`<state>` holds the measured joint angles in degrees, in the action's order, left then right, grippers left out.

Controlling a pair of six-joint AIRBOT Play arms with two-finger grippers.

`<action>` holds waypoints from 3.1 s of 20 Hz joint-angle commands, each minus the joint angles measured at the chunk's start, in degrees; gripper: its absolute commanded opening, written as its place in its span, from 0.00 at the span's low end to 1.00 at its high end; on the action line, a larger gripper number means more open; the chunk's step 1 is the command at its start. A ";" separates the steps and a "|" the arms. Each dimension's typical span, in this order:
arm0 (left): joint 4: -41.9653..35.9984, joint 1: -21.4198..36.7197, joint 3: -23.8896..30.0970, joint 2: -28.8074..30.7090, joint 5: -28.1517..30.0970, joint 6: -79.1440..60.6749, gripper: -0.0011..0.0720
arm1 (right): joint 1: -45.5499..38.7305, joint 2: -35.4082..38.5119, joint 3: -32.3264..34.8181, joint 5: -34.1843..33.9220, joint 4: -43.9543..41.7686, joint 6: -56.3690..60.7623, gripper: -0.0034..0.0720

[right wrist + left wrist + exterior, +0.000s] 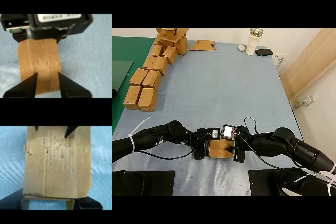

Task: Fold the box.

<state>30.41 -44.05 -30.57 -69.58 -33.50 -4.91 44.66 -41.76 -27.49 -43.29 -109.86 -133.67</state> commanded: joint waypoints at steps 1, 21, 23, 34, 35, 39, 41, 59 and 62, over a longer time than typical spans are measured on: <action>0.02 -0.02 0.02 0.04 0.00 0.00 0.70 | 0.76 0.00 -0.09 0.13 1.60 0.59 0.64; 0.02 -0.02 0.02 0.04 0.00 0.00 0.70 | 14.03 0.02 1.29 7.87 20.37 13.84 0.63; 0.02 -0.02 0.02 0.04 0.00 0.00 0.70 | 16.00 0.02 2.49 9.14 20.44 15.30 0.63; 0.02 -0.02 0.02 0.04 0.00 0.00 0.70 | 24.26 0.04 3.28 9.66 34.64 33.33 0.63; 0.02 -0.02 0.02 0.04 0.00 0.00 0.70 | 24.28 0.04 3.28 9.51 36.76 35.98 0.63; 0.02 -0.02 0.02 0.04 0.00 0.00 0.70 | 24.33 0.04 3.28 9.14 40.46 39.80 0.63; 0.02 -0.02 0.02 0.04 0.00 0.00 0.70 | 25.24 0.04 3.30 7.65 40.48 39.78 0.63; 0.02 -0.02 0.02 0.04 0.00 0.00 0.70 | 26.56 -0.07 3.28 4.92 49.31 39.80 0.42; 0.02 -0.02 0.02 0.04 0.00 0.00 0.70 | 28.68 0.00 3.28 4.76 48.94 39.78 0.42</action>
<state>30.39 -44.05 -30.55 -69.58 -33.39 -4.89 72.12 -41.78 -24.18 -38.50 -60.62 -93.89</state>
